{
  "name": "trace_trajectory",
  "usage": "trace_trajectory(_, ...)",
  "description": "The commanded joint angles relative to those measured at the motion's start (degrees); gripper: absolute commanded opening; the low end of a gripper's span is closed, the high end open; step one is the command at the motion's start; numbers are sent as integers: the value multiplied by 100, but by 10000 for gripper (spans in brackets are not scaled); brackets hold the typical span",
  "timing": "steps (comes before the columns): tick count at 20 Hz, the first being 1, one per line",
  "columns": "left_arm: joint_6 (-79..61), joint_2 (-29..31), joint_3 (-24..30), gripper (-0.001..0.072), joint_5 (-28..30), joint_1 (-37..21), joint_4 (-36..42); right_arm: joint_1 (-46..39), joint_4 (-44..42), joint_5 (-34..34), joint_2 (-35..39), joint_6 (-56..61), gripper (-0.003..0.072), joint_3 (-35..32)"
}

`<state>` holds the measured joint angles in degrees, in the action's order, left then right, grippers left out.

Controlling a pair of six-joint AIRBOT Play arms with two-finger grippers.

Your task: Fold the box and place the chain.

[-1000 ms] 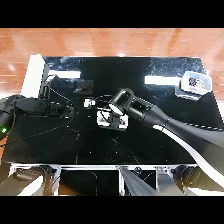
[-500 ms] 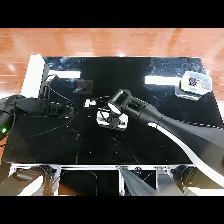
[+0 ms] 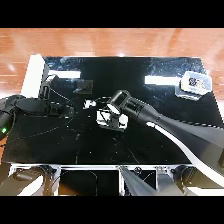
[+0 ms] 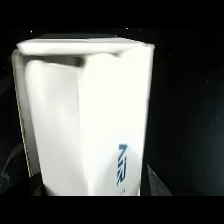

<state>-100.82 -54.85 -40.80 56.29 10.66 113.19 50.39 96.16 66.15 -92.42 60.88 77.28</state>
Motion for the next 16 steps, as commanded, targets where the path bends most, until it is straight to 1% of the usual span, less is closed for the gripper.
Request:
trace_trajectory(1, 0, -2, 0, 511, 4, -7, 0, -4, 197, 334, -2, 282, 716, 157)
trace_trajectory(4, 0, -2, 0, 511, 4, -7, 0, -2, 140, 721, 33, 302, 716, 579)
trace_trajectory(8, 4, -2, 0, 511, 9, -7, 0, 0, -225, 1386, 68, 299, 716, 1091)
trace_trajectory(11, 7, -2, 0, 511, 11, -7, 0, 0, -581, 1738, 289, 306, 715, 1141)
trace_trajectory(13, 7, -2, 0, 511, 20, -7, 15, -4, -675, 2024, 514, 393, 715, 1141)
trace_trajectory(16, 7, -2, 0, 511, 22, -7, 22, -138, -682, 2041, 715, 415, 714, 1139)
